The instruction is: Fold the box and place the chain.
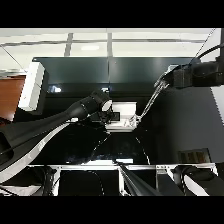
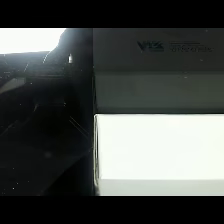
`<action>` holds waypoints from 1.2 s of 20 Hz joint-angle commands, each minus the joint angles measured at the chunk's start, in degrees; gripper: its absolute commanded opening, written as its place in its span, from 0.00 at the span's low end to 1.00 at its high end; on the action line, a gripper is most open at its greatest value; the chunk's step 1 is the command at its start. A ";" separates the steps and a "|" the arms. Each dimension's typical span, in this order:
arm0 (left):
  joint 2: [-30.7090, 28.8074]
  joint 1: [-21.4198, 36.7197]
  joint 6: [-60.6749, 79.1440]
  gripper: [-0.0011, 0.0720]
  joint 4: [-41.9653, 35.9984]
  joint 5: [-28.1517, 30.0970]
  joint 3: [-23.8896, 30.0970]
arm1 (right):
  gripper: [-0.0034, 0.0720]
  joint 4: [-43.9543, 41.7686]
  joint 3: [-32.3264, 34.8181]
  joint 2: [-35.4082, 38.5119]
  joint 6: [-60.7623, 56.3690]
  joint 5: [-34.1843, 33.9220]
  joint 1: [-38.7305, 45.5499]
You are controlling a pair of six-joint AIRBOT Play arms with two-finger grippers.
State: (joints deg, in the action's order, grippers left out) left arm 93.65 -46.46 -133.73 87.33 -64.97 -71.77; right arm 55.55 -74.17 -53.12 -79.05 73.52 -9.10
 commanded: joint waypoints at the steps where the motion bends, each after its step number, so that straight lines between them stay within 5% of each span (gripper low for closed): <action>1: 0.02 0.04 0.02 0.06 0.02 -0.07 -0.02 | 0.07 -4.61 0.02 0.07 0.02 0.48 -3.58; 11: 0.02 0.04 0.02 0.06 0.04 -0.07 -0.02 | 0.07 -5.70 5.84 -0.79 -0.17 4.81 -5.90; 16: 0.02 0.04 0.02 0.06 0.04 -0.04 -0.02 | 0.07 -13.86 12.74 -2.03 0.09 -4.50 -7.13; 24: 0.02 0.04 0.02 0.06 0.04 -0.04 -0.02 | 0.08 -12.72 14.12 -9.62 0.09 -10.93 -10.05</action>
State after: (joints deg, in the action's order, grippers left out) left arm 93.65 -46.46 -133.71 87.35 -65.04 -71.77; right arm 42.63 -60.69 -60.27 -78.94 64.29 -18.74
